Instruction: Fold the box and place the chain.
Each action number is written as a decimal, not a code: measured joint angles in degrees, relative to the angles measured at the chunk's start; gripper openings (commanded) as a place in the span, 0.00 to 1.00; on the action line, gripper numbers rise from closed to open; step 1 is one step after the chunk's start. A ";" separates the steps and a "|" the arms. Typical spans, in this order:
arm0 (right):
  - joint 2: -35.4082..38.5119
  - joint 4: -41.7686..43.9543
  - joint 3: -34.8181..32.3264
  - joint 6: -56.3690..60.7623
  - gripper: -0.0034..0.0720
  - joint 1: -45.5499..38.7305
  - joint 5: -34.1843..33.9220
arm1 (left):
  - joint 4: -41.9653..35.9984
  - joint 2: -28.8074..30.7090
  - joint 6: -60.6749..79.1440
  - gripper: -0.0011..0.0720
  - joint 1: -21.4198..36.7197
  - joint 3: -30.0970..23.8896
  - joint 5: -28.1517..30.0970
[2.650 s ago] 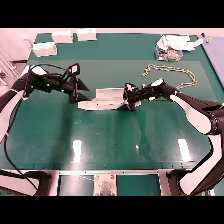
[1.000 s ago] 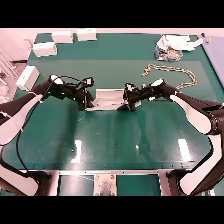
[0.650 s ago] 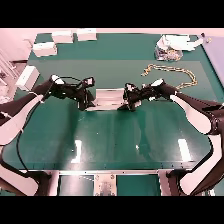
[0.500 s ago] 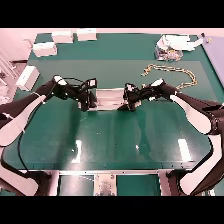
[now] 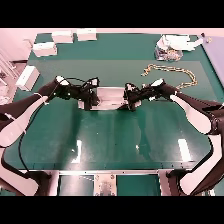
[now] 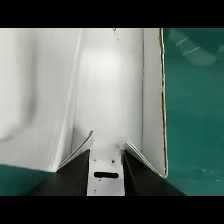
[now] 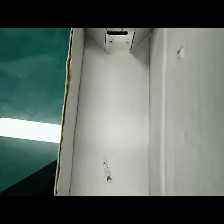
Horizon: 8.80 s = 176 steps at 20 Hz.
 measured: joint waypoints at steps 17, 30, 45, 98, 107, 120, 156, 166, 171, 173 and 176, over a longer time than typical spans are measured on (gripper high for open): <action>0.00 -0.07 0.00 -0.17 0.68 -0.02 0.02 | -3.61 -1.49 0.70 0.21 -0.22 0.11 -0.96; 0.00 -0.04 0.00 -0.09 0.68 0.02 0.00 | -3.17 -1.03 3.43 0.04 5.11 0.22 -1.62; 0.00 -0.04 0.00 -0.07 0.68 0.02 0.00 | -11.26 1.86 -16.33 0.04 16.72 0.42 -6.23; -0.02 -0.02 0.00 -0.07 0.68 0.02 0.02 | -7.02 -1.64 -60.35 0.28 11.89 -1.22 -17.29; -0.02 -0.04 0.00 -0.07 0.68 0.02 0.02 | -9.77 -1.62 -61.16 0.28 11.89 -1.22 -18.60; -0.02 -0.04 0.00 -0.09 0.68 0.02 0.02 | -12.13 -0.15 -65.37 0.28 9.05 -1.25 -16.13; -0.02 -0.04 0.00 -0.07 0.68 0.02 0.02 | 1.53 2.64 -85.50 0.29 3.78 1.66 -10.01; -0.02 -0.04 0.00 -0.02 0.68 0.02 0.07 | 5.38 2.67 -92.70 0.28 1.68 3.87 -9.75; -0.02 -0.04 0.00 -0.02 0.68 0.00 0.07 | 7.50 2.67 -94.99 0.28 0.59 5.29 -9.81; 0.00 -0.04 0.00 -0.04 0.68 -0.02 0.04 | 8.11 2.67 -95.93 0.28 0.13 5.62 -9.81; 0.00 -0.11 0.00 -0.09 0.68 -0.02 0.04 | 8.35 2.67 -96.67 0.28 -0.46 5.86 -9.79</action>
